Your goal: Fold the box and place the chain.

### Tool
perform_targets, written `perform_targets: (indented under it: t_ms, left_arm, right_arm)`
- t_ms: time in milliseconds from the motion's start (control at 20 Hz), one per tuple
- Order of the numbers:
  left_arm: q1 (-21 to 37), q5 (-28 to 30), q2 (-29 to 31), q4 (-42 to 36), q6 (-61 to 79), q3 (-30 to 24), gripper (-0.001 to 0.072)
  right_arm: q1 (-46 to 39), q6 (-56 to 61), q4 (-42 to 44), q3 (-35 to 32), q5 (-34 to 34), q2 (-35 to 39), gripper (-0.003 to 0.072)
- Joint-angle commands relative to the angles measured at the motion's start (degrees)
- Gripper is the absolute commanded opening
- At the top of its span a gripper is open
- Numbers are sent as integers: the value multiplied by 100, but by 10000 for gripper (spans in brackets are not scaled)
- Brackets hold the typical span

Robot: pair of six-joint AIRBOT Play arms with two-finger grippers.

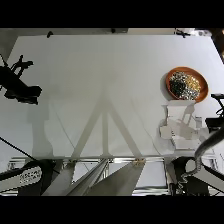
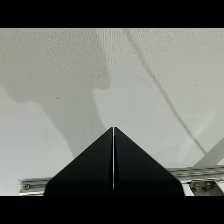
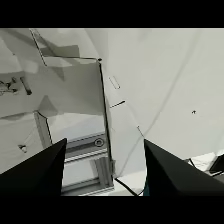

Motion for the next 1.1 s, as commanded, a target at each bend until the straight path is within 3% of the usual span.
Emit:
perform_targets:
  t_ms: [0, 50, 100, 150, 200, 450, 700, 850, 1050]
  left_arm:
    - [7, 2, 4, 2, 2, -2, 4]
    - [7, 2, 4, 2, 2, -2, 4]
    - [7, 2, 4, 2, 2, -2, 4]
    - [7, 4, 4, 2, 2, -2, 4]
    - [7, 0, 4, 0, 2, -2, 4]
    - [7, 2, 4, 2, 2, -2, 4]
    - [7, 2, 4, 2, 2, -2, 4]
    - [7, 4, 4, 2, 2, -2, 4]
    - [7, 2, 4, 2, 2, -2, 4]
  right_arm:
    - [-2, 7, -142, -116, -247, -116, 420]
    - [0, -2, -136, -122, -227, -192, 394]
    - [0, 0, -114, -122, -170, -299, 288]
    - [0, 2, -81, -122, -114, -396, 78]
    - [0, 24, 35, -122, -81, -461, 9]
    - [7, -778, 1665, -120, 212, -17, 6]
    - [170, -1672, 3659, -131, 103, 1250, 5]
    - [1005, -1788, 4024, -476, -144, 1733, 5]
    - [2339, -1561, 4433, -1416, -1318, 1950, 5]
